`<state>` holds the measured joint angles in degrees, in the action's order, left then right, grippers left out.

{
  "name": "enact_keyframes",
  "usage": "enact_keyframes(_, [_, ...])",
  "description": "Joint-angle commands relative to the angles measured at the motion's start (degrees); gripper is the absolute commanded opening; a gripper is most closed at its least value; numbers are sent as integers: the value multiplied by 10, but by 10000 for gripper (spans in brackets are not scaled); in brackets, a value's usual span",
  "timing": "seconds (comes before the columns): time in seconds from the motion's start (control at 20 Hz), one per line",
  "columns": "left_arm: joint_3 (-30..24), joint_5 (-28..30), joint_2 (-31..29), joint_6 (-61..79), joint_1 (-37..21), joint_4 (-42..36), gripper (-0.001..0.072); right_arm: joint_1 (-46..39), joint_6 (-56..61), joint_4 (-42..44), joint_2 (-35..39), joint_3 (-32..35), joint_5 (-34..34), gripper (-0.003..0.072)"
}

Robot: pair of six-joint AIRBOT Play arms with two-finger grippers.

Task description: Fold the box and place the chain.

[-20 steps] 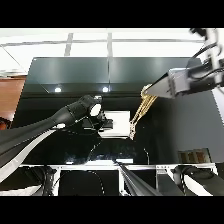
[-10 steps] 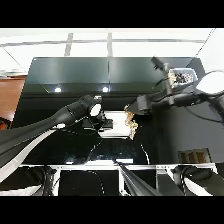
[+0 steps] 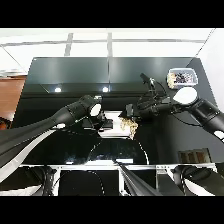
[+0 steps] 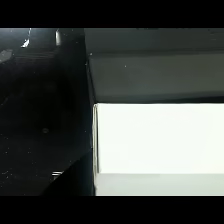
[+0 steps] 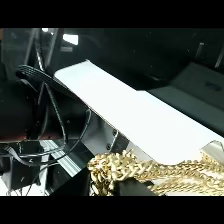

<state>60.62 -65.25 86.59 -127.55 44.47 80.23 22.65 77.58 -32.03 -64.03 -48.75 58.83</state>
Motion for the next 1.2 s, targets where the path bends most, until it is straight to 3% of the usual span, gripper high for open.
enact_keyframes(0.0, [0, 0, 0, 0, 0, 0, 32, 1, 0, -4, -3, 3, 5, 363])
enact_keyframes(0.25, [0, 0, 0, 0, 0, 0, 32, -113, -29, -50, 31, -3, 123, 383])
enact_keyframes(0.35, [0, -1, 0, 0, 0, 0, 32, -160, -73, -140, 61, -2, 196, 383])
enact_keyframes(0.45, [0, 1, 0, 0, 0, 0, 32, -168, -95, -252, 73, 10, 215, 384])
enact_keyframes(0.5, [0, 3, 0, 0, 0, 0, 32, -168, -117, -277, 73, 29, 191, 387])
enact_keyframes(0.55, [0, 3, 0, 0, 0, 1, 31, -168, -137, -283, 73, 55, 148, 594])
enact_keyframes(0.6, [0, 2, 0, 0, 0, 0, 32, -167, -181, -279, 73, 86, 96, 720])
enact_keyframes(0.8, [0, 2, 0, 0, 0, 0, 31, -101, -444, -273, 73, 177, -90, 720])
enact_keyframes(0.95, [0, 2, 0, 0, 0, 0, 32, -45, -656, -186, 57, 196, -132, 720])
enact_keyframes(1.15, [0, 2, 0, 0, 0, 0, 32, -18, -796, -71, 29, 196, -169, 720])
